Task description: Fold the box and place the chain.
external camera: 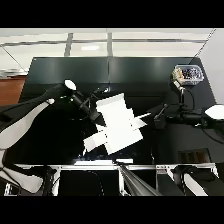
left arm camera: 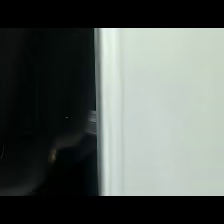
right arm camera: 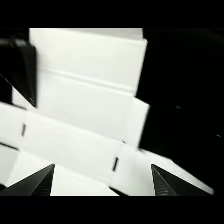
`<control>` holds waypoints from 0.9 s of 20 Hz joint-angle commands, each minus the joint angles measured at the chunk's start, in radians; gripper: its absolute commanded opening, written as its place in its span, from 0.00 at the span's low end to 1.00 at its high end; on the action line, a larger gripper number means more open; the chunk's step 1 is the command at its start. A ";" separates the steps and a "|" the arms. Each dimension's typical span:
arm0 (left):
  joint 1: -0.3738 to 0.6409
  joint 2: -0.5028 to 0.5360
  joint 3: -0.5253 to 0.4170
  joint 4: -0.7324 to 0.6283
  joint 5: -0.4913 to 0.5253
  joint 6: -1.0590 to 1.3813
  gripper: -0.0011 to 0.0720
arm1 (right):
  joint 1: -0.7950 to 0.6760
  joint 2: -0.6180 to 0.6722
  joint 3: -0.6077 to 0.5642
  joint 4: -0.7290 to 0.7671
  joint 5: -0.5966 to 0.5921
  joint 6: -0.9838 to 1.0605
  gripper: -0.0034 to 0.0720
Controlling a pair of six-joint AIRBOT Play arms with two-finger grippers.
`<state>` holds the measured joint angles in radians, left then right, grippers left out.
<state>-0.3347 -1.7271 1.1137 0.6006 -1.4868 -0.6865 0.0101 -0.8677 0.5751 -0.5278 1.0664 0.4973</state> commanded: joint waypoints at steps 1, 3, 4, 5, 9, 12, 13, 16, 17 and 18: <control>-0.002 0.159 -0.172 -0.129 0.178 0.216 0.05 | -0.014 0.001 0.100 -0.210 0.078 -0.060 0.99; -0.004 0.293 -0.301 -0.164 0.344 0.362 0.05 | 0.008 0.000 0.097 -0.241 0.067 -0.103 0.99; -0.009 0.332 -0.330 -0.143 0.387 0.466 0.05 | 0.032 0.000 0.091 -0.268 0.037 -0.120 0.99; -0.017 0.350 -0.335 -0.100 0.390 0.590 0.05 | 0.056 0.000 0.080 -0.289 0.004 -0.137 0.99; -0.068 0.348 -0.306 0.031 0.488 0.728 0.05 | 0.151 -0.008 0.045 -0.409 -0.079 -0.178 0.99; -0.103 0.332 -0.254 0.151 0.508 0.701 0.05 | 0.185 -0.008 0.030 -0.482 -0.079 -0.193 0.99; -0.116 0.320 -0.239 0.178 0.508 0.700 0.05 | 0.198 -0.008 0.021 -0.468 -0.081 -0.200 0.99; -0.145 0.253 -0.174 0.270 0.489 0.603 0.05 | 0.257 -0.020 -0.015 -0.384 -0.094 -0.200 0.99; -0.150 0.232 -0.156 0.293 0.462 0.599 0.05 | 0.286 -0.025 -0.032 -0.394 -0.112 -0.201 0.99; -0.151 0.221 -0.147 0.296 0.448 0.591 0.05 | 0.309 -0.027 -0.048 -0.399 -0.130 -0.201 0.99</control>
<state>-0.4679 -1.4643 0.9241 0.8165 -1.0092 -0.0547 0.2604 -0.8867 0.5625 -0.9314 0.9745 0.3031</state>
